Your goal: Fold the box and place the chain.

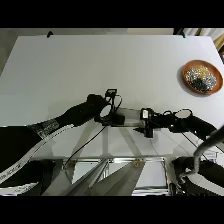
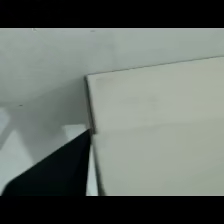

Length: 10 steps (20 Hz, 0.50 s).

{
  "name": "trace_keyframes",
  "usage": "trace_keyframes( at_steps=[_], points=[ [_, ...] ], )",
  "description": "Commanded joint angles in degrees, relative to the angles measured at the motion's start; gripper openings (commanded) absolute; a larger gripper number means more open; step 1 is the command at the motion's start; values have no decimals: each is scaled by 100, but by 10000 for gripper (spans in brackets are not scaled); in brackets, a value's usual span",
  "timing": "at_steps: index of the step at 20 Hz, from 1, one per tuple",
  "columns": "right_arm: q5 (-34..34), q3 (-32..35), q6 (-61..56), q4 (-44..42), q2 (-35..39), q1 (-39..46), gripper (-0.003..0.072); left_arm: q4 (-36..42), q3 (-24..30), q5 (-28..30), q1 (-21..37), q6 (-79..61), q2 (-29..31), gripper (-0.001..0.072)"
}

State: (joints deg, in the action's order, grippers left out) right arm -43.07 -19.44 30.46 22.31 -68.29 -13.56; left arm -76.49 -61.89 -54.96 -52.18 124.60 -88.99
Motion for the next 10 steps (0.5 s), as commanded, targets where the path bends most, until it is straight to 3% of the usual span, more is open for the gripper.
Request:
trace_keyframes(
  at_steps=[1,10],
  points=[
    [2,4,-2,-7,-4,-4,407,-81,-4,-179,15,-9,63,337],
    [2,4,-2,-7,-4,-4,407,-72,-254,-787,367,-140,70,332]
  ],
)
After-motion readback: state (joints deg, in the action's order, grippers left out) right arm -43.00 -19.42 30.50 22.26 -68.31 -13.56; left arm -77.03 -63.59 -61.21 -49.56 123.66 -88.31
